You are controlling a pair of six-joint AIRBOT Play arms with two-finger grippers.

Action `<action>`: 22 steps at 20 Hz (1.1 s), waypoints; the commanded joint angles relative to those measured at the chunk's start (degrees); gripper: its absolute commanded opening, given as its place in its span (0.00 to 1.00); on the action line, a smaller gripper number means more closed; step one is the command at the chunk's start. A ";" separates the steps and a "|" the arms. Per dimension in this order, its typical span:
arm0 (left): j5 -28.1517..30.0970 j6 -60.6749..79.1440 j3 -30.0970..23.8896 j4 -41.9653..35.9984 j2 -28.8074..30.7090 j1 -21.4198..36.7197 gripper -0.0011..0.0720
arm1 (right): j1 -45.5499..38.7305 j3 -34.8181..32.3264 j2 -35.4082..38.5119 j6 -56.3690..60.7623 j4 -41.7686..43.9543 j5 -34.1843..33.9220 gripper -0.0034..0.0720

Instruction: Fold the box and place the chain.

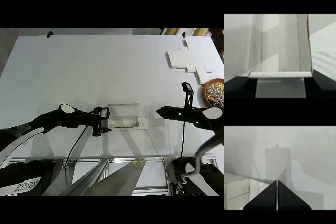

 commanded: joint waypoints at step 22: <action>0.00 0.00 0.00 0.00 0.02 0.02 0.11 | 9.20 -0.37 -2.58 -0.94 9.81 11.17 0.53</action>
